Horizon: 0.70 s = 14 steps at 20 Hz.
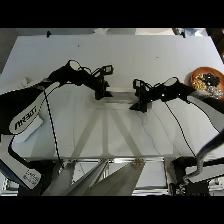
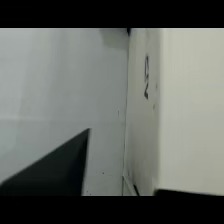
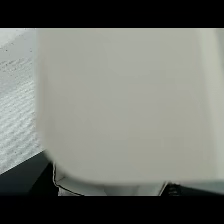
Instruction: Fold the box and place the chain.
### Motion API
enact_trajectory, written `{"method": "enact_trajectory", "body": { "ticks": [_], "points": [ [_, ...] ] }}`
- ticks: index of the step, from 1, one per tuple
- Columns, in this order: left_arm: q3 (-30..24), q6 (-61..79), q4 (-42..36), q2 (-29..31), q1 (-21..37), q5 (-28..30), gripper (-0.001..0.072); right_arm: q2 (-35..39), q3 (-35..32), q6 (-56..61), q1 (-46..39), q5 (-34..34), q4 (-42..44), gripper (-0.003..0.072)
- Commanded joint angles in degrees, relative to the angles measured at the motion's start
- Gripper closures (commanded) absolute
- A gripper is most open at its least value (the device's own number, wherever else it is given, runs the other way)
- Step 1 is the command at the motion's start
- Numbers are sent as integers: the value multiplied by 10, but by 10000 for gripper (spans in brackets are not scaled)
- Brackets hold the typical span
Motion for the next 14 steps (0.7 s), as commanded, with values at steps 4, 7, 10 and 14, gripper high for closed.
{"method": "enact_trajectory", "body": {
  "ticks": [4, 7, 10, 14],
  "points": [
    [0, 2, -36, 21, 39, -14, 242, 0, 0, 2, 0, -4, 1, 323],
    [0, 1, 5, 51, 74, -34, 242, 0, 0, 2, 0, -4, 1, 323],
    [0, -8, 106, 85, 102, -57, 272, 0, 0, 2, 0, -4, 1, 323],
    [0, -50, 181, 104, 95, -163, 697, 0, 0, 2, 0, -4, 1, 323]
  ]
}}
